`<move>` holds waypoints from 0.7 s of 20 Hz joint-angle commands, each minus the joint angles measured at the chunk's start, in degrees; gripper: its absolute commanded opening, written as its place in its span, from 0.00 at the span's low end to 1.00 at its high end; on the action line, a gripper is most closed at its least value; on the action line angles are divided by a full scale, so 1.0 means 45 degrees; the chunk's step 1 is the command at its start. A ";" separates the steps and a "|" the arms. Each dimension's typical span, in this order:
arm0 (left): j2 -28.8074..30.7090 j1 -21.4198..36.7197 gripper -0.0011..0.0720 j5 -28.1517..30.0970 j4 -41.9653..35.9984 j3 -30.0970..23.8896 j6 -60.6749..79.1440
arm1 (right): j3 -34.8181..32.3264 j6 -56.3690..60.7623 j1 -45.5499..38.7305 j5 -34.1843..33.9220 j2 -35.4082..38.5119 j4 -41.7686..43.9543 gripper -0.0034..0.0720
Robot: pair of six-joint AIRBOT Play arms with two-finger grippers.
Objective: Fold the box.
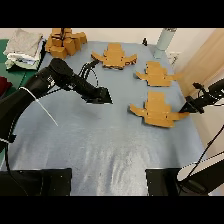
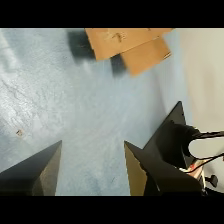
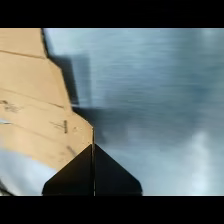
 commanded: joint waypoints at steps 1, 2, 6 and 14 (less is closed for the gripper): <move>-0.0005 0.0000 0.82 -0.0185 -0.0291 0.0000 0.0622 | -0.0612 0.0423 0.0758 -0.0364 0.0335 0.2851 0.04; -0.0005 0.0000 0.82 -0.0214 -0.0291 0.0000 0.0724 | -0.1171 0.0427 0.1161 0.0107 0.0665 0.3594 0.04; -0.0005 0.0073 0.82 -0.0840 -0.0287 0.0000 0.1700 | -0.4498 0.0457 0.3823 0.3225 0.3172 0.4114 0.04; -0.0005 0.0058 0.82 0.0505 -0.0180 0.0000 0.1797 | -0.9243 0.3415 0.6781 0.7062 0.7096 0.2438 0.58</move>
